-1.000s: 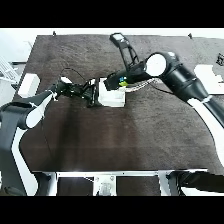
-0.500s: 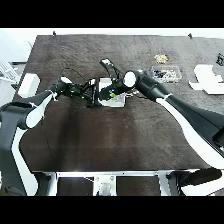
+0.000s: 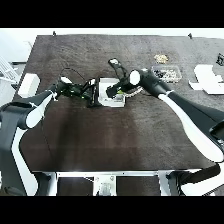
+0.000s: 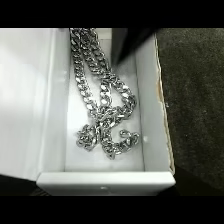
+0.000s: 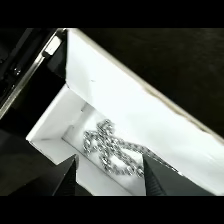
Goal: Fold the box and place the chain.
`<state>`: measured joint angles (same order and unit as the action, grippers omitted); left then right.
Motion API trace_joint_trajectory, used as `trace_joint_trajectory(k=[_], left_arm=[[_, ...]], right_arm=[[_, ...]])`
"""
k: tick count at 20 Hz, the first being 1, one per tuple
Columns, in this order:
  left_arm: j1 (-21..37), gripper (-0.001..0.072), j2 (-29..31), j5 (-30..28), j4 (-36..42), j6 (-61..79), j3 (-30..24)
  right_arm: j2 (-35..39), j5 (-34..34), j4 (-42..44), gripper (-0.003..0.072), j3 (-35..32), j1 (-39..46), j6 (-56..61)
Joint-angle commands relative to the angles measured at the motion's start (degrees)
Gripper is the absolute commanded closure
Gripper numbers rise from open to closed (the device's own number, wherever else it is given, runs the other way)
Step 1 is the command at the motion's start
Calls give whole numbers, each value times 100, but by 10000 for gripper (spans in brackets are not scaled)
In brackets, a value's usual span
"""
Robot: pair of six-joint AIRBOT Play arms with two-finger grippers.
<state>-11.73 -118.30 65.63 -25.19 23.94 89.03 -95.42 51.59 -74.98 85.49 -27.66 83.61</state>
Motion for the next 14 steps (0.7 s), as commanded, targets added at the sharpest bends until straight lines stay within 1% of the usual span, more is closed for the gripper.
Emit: trace_joint_trajectory(k=[1, 3, 5, 6, 8, 10, 12, 13, 14], left_arm=[[2, 422, -2, -2, -2, 2, 2], [2, 422, -2, -4, -2, 2, 2], [2, 422, -2, -4, -2, 2, 2], [2, 422, -2, -7, -2, 2, 2], [2, 422, -2, -7, -2, 2, 2], [2, 422, -2, -9, -2, 2, 2], [2, 422, -2, -9, -4, 2, 2], [2, 422, -2, -17, -4, 2, 2], [2, 422, -2, -20, -4, 2, 2]], right_arm=[[605, 603, -562, 190, -236, 474, 0], [1069, 234, -850, 190, -815, 1032, 225], [1294, -540, -831, 184, -1449, 1768, 664], [1281, -1012, -640, 146, -1725, 2131, 935], [1152, -1928, 173, 145, -2159, 2671, 946], [859, -2535, 654, 146, -2253, 2942, 892], [546, -3040, 883, 145, -2188, 3014, 872], [385, -3143, 946, 116, -2085, 3018, 870], [210, -3139, 1032, 115, -1928, 3018, 824]])
